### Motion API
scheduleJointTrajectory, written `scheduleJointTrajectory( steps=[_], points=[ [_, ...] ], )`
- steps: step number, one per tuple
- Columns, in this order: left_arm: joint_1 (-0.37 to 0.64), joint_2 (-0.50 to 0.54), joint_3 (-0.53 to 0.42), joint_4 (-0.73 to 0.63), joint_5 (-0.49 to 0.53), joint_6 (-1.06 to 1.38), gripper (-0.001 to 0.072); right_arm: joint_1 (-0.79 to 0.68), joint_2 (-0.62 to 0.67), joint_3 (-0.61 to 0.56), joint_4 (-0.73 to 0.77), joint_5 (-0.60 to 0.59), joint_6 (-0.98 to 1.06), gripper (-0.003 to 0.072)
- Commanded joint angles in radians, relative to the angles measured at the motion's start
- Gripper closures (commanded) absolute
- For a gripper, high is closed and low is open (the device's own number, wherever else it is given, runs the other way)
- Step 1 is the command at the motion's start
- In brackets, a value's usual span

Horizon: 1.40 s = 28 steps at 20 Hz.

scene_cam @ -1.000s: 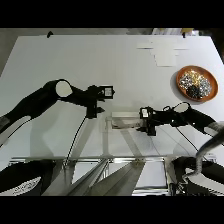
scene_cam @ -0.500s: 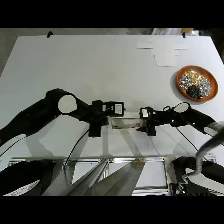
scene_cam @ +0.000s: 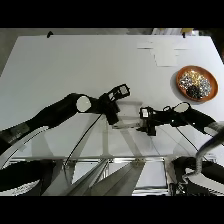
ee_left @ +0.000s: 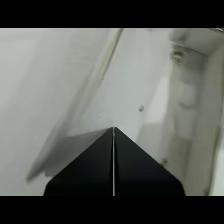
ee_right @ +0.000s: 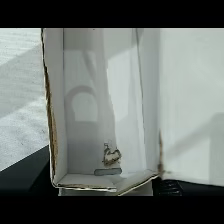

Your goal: Fold the box and place the chain.

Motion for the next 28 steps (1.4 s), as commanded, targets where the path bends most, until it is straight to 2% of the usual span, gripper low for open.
scheduleJointTrajectory(
  steps=[1,6,12,14,16,19,28],
  points=[
    [0.024,-0.083,0.0,-0.006,0.118,-0.085,0.0704,0.0,0.001,0.0,0.0,-0.001,0.0,0.0349],
    [0.025,-0.12,0.0,-0.033,0.085,-0.089,0.0704,0.0,0.001,0.0,0.0,-0.001,0.0,0.0349],
    [0.036,0.022,0.0,0.025,0.023,-0.089,0.0708,0.0,0.001,0.0,0.0,-0.001,0.0,0.0349],
    [0.038,0.082,0.0,0.079,-0.061,-0.089,0.0708,0.0,0.001,0.0,0.0,-0.001,0.0,0.0349],
    [0.038,0.128,0.0,0.134,-0.186,-0.089,0.0708,0.0,0.001,0.0,0.0,-0.001,0.0,0.0349],
    [0.036,0.142,-0.005,0.156,-0.352,-0.085,0.0708,0.0,0.001,0.0,0.0,-0.001,0.0,0.0349],
    [0.065,0.142,-0.176,0.119,-0.32,0.146,0.0705,0.0,0.001,0.0,0.0,-0.001,0.0,0.0349]
  ],
)
